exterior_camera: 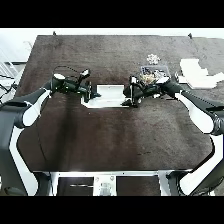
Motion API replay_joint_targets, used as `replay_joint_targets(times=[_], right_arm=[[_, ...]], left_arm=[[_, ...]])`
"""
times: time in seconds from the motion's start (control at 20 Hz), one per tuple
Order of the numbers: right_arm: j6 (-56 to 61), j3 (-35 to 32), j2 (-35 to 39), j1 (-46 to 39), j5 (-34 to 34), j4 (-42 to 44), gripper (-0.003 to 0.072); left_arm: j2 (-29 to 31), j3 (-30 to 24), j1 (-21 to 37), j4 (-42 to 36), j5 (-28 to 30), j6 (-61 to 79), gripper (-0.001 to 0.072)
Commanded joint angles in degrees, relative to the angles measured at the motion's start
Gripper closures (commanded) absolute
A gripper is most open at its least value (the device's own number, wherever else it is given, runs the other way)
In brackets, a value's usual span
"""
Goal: Fold the box and place the chain.
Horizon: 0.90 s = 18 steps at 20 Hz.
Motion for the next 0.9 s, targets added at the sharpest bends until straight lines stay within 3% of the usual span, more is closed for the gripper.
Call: replay_joint_targets(times=[0.0, 0.85], right_arm=[[-0.20, 2.25, -2.49, -0.15, 2.93, 1.53, 0.0047], [-0.48, 7.41, -7.23, 0.92, 4.98, -0.07, 0.0047]], left_arm=[[0.02, 0.07, 0.00, 0.00, 0.02, -0.04, 0.0690], [0.02, 0.07, 0.00, -0.02, 0.02, -0.04, 0.0691]])
